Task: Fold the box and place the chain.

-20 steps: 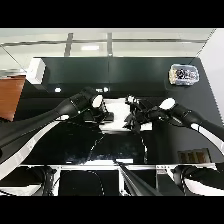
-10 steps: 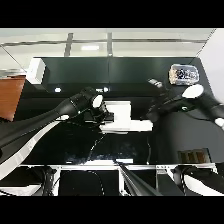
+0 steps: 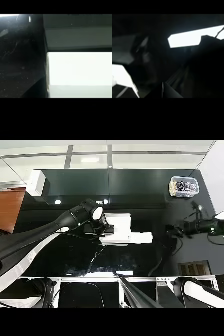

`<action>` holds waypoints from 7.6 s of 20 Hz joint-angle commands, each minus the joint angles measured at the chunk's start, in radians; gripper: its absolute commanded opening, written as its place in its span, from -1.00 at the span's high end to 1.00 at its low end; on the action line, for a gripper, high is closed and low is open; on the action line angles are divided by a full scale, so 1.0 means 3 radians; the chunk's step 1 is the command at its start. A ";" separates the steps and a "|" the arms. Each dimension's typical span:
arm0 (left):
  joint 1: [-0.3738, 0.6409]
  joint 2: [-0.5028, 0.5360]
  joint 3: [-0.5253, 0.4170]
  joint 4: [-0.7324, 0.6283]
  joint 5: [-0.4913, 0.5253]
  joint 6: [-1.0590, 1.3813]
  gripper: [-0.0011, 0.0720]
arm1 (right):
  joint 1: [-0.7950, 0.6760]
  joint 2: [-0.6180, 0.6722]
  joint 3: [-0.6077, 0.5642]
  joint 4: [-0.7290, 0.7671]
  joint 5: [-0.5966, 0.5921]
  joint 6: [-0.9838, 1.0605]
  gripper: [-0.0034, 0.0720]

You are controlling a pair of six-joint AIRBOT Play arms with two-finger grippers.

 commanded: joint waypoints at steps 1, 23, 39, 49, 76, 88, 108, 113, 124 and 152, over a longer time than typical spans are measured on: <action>0.0001 0.0001 0.0004 0.0000 0.0004 0.0000 0.90 | 0.0088 -0.0412 -0.0188 0.0514 0.0221 -0.0354 0.87; 0.0000 0.0001 0.0004 0.0000 -0.0001 0.0000 0.90 | 0.1246 -0.0642 0.0114 0.1494 0.0379 -0.0909 -0.73; 0.0000 0.0001 0.0004 0.0000 0.0005 0.0000 0.90 | 0.1961 -0.0633 0.0735 0.0917 0.0346 -0.0095 -0.12; 0.0000 0.0001 0.0004 0.0000 0.0005 0.0000 0.90 | 0.2352 -0.0632 0.1204 -0.0024 0.0197 0.0844 -0.05; 0.0000 0.0001 0.0004 0.0001 0.0005 0.0000 0.90 | 0.3374 -0.0640 0.1386 -0.1634 -0.0215 0.2421 -0.05; 0.0000 0.0001 0.0004 0.0001 0.0003 0.0000 0.90 | 0.3690 -0.0863 0.1568 -0.2214 -0.0108 0.3301 -0.05; 0.0000 0.0001 0.0004 0.0001 0.0000 0.0001 0.90 | 0.3690 -0.0894 0.1567 -0.1940 -0.0090 0.3358 0.19; 0.0000 0.0001 0.0004 0.0001 0.0001 0.0000 0.90 | 0.3667 -0.0896 0.1565 -0.1958 -0.0042 0.3356 0.20; 0.0000 0.0001 0.0004 0.0001 0.0004 0.0000 0.90 | 0.3658 -0.0884 0.1565 -0.1957 -0.0069 0.3338 0.18; 0.0000 0.0001 0.0004 0.0001 -0.0019 0.0000 0.90 | 0.0649 -0.2185 0.3803 -0.2127 -0.0867 0.2481 -1.00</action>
